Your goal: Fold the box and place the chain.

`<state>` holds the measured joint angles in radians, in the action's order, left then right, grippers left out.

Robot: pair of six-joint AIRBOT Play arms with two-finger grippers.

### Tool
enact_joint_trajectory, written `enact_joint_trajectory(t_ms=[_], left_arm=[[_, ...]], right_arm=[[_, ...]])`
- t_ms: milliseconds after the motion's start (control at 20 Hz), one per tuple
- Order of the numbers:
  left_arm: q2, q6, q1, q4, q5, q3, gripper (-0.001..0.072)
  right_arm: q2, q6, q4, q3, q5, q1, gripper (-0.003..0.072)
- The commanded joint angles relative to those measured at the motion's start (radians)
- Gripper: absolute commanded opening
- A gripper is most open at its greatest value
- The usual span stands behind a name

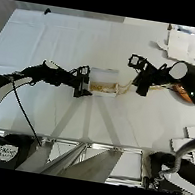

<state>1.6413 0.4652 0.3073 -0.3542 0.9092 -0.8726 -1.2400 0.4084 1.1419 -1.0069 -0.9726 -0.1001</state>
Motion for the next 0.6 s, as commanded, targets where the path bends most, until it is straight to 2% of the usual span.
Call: enact_joint_trajectory(t_ms=[0,150,400,550], left_arm=[[0.0,0.0,0.0,0.0,0.0,0.0,0.0156],[0.0,0.0,0.0,0.0,0.0,0.0,0.0156],[0.0,0.0,0.0,0.0,0.0,0.0,0.0156],[0.0,0.0,0.0,0.0,0.0,0.0,0.0156]], right_arm=[[0.025,0.085,-0.106,-0.001,0.003,-0.067,0.0014],[0.025,0.101,-0.215,-0.001,0.083,-0.124,0.0014],[0.025,0.145,-0.431,-0.001,0.333,-0.212,0.0012],[0.025,0.145,-0.54,-0.002,0.393,-0.24,0.0012]])
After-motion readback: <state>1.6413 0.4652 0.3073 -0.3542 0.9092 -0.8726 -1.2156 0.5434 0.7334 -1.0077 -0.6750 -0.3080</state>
